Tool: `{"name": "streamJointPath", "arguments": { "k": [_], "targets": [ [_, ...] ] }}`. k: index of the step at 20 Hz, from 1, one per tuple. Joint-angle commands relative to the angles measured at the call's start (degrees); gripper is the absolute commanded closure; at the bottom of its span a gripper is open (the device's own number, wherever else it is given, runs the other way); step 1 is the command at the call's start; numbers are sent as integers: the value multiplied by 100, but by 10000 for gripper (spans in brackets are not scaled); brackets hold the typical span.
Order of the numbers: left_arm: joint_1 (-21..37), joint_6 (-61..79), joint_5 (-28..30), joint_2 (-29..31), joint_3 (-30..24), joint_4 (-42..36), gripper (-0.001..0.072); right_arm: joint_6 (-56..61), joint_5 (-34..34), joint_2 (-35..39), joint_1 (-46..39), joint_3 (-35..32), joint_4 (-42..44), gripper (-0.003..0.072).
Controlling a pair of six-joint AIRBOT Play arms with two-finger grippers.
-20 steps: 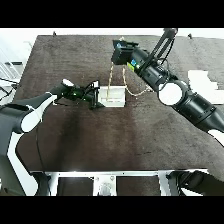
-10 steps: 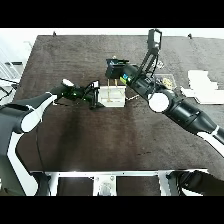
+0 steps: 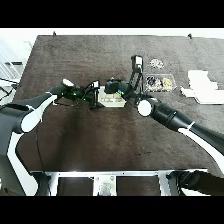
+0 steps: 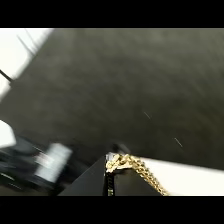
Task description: Fold the box and place the chain.
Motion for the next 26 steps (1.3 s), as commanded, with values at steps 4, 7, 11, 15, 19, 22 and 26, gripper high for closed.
{"name": "streamJointPath", "arguments": {
  "k": [4, 7, 11, 15, 19, 22, 26],
  "targets": [
    [2, 2, 4, 0, 4, 0, 649, 11, -11, -485, -450, -481, 203, 673],
    [2, 2, 7, 0, 4, 0, 649, 7, 17, -501, -463, -481, 199, 343],
    [2, 2, 4, 0, 4, 0, 649, -122, 20, -31, -601, -494, 173, 134],
    [2, 0, 2, 0, 4, 0, 650, -420, 258, 678, -1211, -525, 184, 135],
    [2, 2, 2, 0, 4, 0, 650, -654, 857, 793, -1836, -658, 181, 175],
    [2, 2, 2, 0, 4, 0, 650, -501, 852, 479, -2455, -896, 201, 174],
    [2, 2, 2, 0, 4, 0, 650, -291, 763, -343, -2859, -802, 234, 171]
  ]
}}
